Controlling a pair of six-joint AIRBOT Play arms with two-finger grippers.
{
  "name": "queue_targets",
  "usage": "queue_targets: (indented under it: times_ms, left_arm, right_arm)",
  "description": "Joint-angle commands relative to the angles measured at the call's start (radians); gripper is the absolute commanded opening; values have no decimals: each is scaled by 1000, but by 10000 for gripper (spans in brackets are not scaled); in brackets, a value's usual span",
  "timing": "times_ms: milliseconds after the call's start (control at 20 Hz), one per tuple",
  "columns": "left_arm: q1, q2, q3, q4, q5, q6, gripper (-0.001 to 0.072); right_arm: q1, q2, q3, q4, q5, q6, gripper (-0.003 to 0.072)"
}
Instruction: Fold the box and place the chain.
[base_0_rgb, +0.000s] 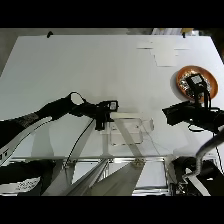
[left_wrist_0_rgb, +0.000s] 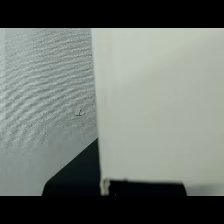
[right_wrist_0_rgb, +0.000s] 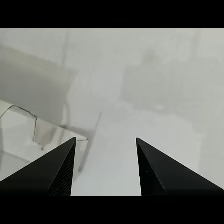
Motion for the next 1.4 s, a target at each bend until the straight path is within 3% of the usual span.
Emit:
queue_targets:
  times_ms: [0, 600, 650, 700, 750, 1050, 1350]
  left_arm:
    - [0, -19, -1, 5, 19, 5, 3]
    - [-1, -19, 0, 5, 18, 5, 4]
    - [-1, -19, -1, 5, 18, 5, 4]
    - [-1, -19, 0, 5, 18, 5, 4]
    - [-1, -19, 0, 5, 18, 5, 4]
    - [-1, -19, -1, 5, 18, 5, 4]
    - [-1, -19, 0, 5, 15, 5, 4]
  right_arm:
    - [0, 1, -1, 0, 0, 0, 408]
    - [0, 1, -1, 1, 22, -5, 407]
    - [1, 1, -1, 1, 35, -9, 393]
    - [1, 1, -1, 1, 48, -16, 286]
    - [1, 1, -2, 21, 63, -56, 32]
    - [1, -5, -101, 428, 152, -765, 15]
    - [150, -29, -174, 378, 220, -957, 16]
